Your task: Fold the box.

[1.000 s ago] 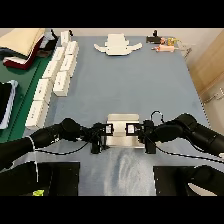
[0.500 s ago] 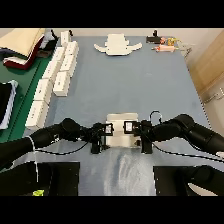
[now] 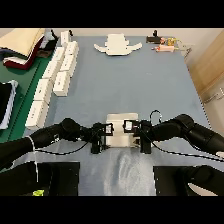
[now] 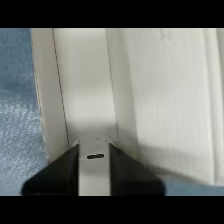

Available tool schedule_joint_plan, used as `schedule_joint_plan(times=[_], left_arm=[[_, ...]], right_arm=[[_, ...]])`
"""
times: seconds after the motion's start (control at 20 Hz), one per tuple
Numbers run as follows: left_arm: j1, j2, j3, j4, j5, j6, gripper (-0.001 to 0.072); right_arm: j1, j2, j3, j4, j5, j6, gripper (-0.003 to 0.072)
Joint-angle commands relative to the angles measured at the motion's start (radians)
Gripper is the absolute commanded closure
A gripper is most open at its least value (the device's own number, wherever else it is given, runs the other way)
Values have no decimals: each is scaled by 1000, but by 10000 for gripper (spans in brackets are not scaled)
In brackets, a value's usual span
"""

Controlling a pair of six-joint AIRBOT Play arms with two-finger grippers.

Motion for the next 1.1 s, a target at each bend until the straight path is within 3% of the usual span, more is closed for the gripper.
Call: schedule_joint_plan(times=[0.0, 0.05, 0.1, 0.45, 0.55, 0.65, 0.85, 1.05], left_arm=[[1, 0, 1, 0, 0, -1, 240], [1, 0, 1, 0, 0, -1, 240], [1, 0, 1, 0, 0, 0, 240], [1, 0, 1, 0, 0, 0, 240], [1, 0, 1, 0, 0, -1, 240], [1, 0, 1, 0, 0, -1, 240], [1, 0, 1, 0, 0, -1, 240], [1, 0, 1, 0, 0, -1, 240]], right_arm=[[0, 7, 8, -59, -77, 177, 597], [0, 12, 14, -121, -98, 288, 609], [-1, 20, 23, -192, -126, 404, 682], [-37, 138, 132, -775, -454, 1184, 681], [-105, 144, 129, -825, -549, 1411, 681], [-193, 126, 107, -711, -566, 1457, 681], [-260, 43, 11, -402, -380, 1394, 681], [-260, -21, -31, -37, -232, 1170, 681]])
